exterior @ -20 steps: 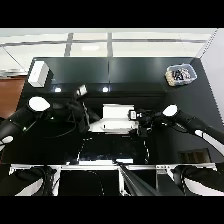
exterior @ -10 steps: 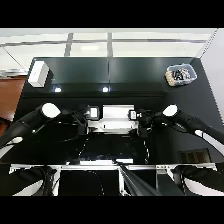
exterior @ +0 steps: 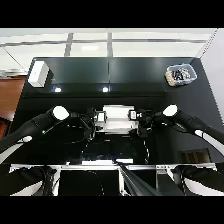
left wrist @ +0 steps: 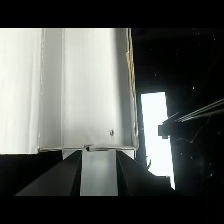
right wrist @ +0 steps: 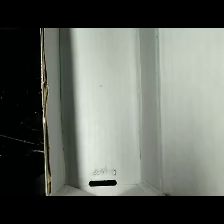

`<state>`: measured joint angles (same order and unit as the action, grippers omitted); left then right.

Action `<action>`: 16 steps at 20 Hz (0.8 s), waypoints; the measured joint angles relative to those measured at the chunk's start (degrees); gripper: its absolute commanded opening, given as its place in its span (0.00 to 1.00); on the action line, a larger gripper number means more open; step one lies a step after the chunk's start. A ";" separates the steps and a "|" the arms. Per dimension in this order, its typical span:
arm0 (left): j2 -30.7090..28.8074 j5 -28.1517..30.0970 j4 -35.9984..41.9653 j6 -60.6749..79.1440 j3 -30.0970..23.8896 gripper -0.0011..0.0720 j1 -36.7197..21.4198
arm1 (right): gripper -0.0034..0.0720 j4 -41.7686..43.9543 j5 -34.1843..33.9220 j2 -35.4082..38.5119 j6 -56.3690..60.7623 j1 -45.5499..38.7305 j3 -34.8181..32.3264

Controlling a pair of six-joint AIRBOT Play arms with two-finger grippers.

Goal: Fold the box and place the chain.

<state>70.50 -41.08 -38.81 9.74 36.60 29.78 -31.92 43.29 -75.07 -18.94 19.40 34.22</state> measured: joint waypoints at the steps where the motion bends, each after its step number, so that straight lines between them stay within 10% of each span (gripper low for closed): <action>1: 0.04 0.00 0.76 0.02 0.00 0.38 0.07 | 0.45 0.00 0.02 0.00 -0.02 0.00 0.00; 16: 4.20 0.13 12.44 0.22 0.00 0.38 0.17 | 0.45 0.00 -0.02 0.00 -0.04 0.00 0.00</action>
<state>74.70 -40.95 -26.37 9.96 36.60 29.95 -31.92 43.27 -75.07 -18.98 19.40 34.22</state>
